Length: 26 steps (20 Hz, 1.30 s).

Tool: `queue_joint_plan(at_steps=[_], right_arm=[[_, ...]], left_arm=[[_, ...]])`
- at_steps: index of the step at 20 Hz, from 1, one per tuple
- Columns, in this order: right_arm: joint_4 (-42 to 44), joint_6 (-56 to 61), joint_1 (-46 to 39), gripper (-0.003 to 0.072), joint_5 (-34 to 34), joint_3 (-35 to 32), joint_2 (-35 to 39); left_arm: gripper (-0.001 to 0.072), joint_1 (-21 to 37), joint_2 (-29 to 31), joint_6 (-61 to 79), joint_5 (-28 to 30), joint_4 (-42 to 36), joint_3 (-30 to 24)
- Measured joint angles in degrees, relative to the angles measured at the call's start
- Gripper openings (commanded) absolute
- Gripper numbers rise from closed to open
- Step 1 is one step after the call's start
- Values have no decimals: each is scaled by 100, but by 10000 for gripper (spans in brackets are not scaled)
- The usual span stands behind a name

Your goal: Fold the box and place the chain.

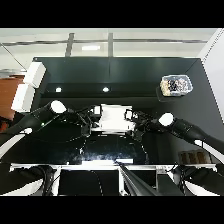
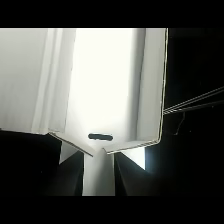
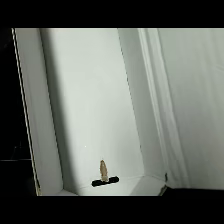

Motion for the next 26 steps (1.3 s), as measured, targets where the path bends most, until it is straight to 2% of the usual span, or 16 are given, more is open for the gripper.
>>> queue_joint_plan(at_steps=[9, 11, 22, 24, 26], right_arm=[[17, -2, 0, 288, -2, 0, 0], [31, -2, 0, 288, -2, 0, 0], [87, -2, 0, 288, 0, 0, 0], [87, 0, 0, 288, 0, 0, 0], [90, 0, 0, 288, 0, 0, 0]], left_arm=[[217, -9, -52, 2, 74, -212, 0], [106, -35, -76, 0, 116, -330, 0], [109, -424, -144, 7, 339, -629, 0], [158, -452, -149, 7, 398, -643, 0], [165, -466, -149, 7, 409, -651, 0]])
